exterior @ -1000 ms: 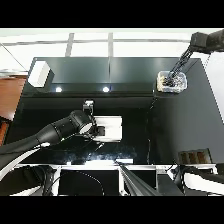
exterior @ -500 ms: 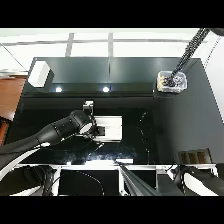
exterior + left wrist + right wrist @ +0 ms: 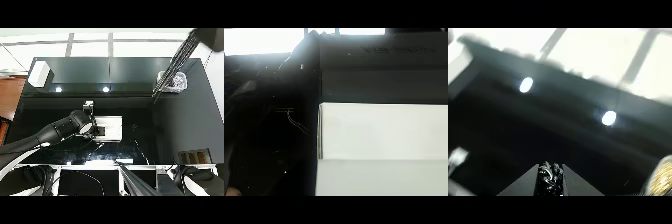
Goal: Fold the box and place the chain.
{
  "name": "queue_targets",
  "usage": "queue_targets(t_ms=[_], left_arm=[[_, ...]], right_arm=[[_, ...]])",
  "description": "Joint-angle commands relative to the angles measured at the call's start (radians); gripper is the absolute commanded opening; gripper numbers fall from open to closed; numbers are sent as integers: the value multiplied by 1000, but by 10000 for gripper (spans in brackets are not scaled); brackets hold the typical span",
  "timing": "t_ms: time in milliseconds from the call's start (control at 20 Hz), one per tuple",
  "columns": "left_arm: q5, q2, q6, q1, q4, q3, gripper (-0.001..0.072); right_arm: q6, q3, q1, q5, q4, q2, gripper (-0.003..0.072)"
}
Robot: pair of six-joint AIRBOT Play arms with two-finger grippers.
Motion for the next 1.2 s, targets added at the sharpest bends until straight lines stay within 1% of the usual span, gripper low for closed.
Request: queue_targets(t_ms=[0,150,350,450,650,750,850,1000,1150], left_arm=[[0,0,0,0,0,1,31],[0,0,0,0,0,1,31],[0,0,0,0,0,1,31],[0,0,0,0,0,1,31],[0,0,0,0,1,1,31],[0,0,0,0,1,1,31],[0,0,0,0,0,1,31],[0,0,0,0,1,1,31],[1,0,0,0,0,1,31]], right_arm=[[-43,-57,123,-154,-23,26,27],[-43,-112,198,-171,8,25,27],[-69,-211,253,-159,128,25,26],[-70,-257,283,-137,155,24,26],[-70,-324,351,-36,217,13,25],[-69,-344,391,31,219,-6,25],[-69,-347,416,71,219,-39,26],[-69,-353,426,89,203,-94,27],[-51,-410,426,112,168,-119,27]])
